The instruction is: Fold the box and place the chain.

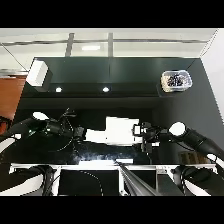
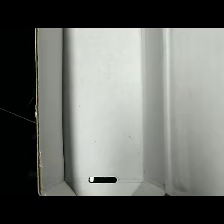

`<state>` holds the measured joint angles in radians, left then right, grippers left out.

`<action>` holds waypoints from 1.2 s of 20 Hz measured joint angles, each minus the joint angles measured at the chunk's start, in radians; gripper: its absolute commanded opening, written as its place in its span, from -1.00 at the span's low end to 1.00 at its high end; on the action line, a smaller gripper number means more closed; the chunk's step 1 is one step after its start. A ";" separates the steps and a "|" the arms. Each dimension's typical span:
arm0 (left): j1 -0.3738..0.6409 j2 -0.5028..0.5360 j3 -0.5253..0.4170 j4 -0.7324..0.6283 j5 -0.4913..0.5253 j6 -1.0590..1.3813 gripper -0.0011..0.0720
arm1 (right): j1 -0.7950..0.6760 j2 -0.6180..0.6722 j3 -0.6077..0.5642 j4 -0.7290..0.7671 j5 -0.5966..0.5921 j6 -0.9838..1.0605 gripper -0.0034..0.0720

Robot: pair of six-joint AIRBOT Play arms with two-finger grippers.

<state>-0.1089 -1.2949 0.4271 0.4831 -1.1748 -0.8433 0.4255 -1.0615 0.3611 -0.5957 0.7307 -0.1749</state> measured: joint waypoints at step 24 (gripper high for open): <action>-0.453 0.000 0.260 0.189 0.280 -0.442 0.78 | 0.000 0.000 0.000 0.001 -0.001 0.002 0.36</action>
